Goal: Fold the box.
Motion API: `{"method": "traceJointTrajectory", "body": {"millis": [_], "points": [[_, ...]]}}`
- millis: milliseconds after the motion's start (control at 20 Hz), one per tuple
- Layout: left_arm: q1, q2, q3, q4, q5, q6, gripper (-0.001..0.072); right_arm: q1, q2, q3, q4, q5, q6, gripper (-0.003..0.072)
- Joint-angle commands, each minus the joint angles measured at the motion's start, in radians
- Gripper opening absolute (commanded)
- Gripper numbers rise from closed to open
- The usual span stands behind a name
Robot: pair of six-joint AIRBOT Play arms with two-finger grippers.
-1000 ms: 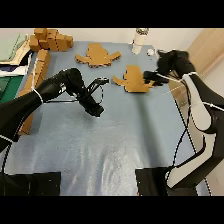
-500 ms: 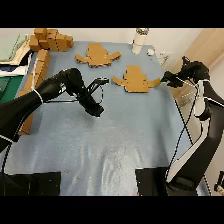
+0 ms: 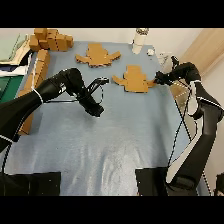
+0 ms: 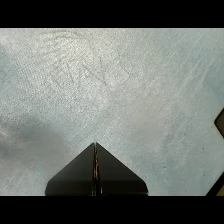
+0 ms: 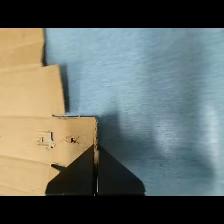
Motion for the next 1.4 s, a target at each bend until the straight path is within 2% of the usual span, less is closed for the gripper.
{"method": "traceJointTrajectory", "body": {"millis": [0, 200, 300, 450, 750, 900, 1050, 1100, 1150, 1200, 1350], "points": [[0.000, -0.001, 0.000, 0.000, 0.000, 0.000, 0.0015, 0.011, 0.019, 0.015, 0.027, -0.109, -0.025, 0.0003], [0.000, -0.001, 0.000, 0.000, 0.000, 0.000, 0.0015, 0.044, 0.114, -0.046, 0.026, -0.140, -0.023, 0.0000], [0.000, -0.001, 0.000, 0.000, 0.000, 0.000, 0.0015, 0.077, 0.193, -0.144, 0.021, -0.126, -0.022, -0.0001], [0.000, -0.001, 0.000, 0.000, 0.000, 0.000, 0.0015, 0.141, 0.355, -0.397, 0.000, -0.045, -0.005, -0.0001], [0.000, -0.001, 0.000, -0.004, 0.001, 0.000, 0.0015, 0.278, 0.801, -1.045, -0.052, 0.214, 0.117, -0.0001], [0.000, -0.001, 0.000, -0.007, 0.010, 0.000, 0.0015, 0.325, 0.954, -1.249, -0.097, 0.244, 0.203, 0.0000], [0.000, -0.001, 0.000, -0.011, 0.037, 0.000, 0.0015, 0.328, 0.970, -1.291, -0.103, 0.191, 0.212, 0.0006], [0.000, -0.001, 0.000, -0.011, 0.047, 0.000, 0.0015, 0.328, 0.969, -1.291, -0.105, 0.182, 0.212, 0.0059], [0.000, -0.001, 0.000, -0.011, 0.047, 0.000, 0.0015, 0.327, 0.969, -1.289, -0.109, 0.190, 0.212, 0.0217], [0.000, -0.001, 0.000, -0.011, 0.047, 0.000, 0.0015, 0.327, 0.968, -1.286, -0.126, 0.209, 0.212, 0.0310], [0.000, -0.001, 0.000, -0.015, 0.043, -0.001, 0.0015, 0.327, 0.935, -1.241, -0.167, 0.204, 0.193, 0.0309]]}}
